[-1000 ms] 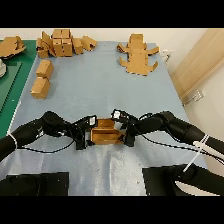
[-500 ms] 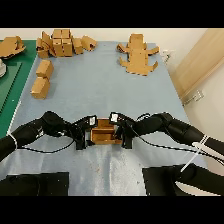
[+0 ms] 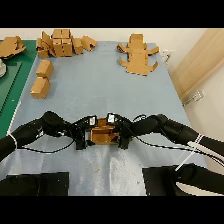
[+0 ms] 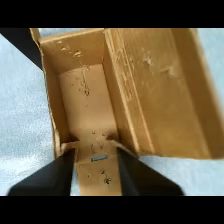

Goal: Fold the box.

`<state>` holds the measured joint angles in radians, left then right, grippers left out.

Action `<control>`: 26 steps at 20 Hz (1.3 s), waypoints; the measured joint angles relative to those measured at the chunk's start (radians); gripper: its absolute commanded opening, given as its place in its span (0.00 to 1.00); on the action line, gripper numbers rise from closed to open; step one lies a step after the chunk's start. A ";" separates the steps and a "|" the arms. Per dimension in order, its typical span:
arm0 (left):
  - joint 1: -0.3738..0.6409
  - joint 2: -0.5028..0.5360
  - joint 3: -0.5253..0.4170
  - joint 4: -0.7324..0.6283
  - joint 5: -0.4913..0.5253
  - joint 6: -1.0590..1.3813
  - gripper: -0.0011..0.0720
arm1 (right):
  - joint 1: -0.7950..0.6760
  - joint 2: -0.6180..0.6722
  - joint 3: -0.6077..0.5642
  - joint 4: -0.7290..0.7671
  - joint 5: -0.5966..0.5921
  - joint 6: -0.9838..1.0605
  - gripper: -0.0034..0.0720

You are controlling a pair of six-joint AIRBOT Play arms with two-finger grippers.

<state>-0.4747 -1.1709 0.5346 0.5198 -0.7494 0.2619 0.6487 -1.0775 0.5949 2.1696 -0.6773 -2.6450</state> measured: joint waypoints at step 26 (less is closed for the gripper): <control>0.000 0.000 0.000 -0.001 0.000 -0.001 0.73 | -0.353 0.360 -0.040 -0.339 -0.330 1.295 0.05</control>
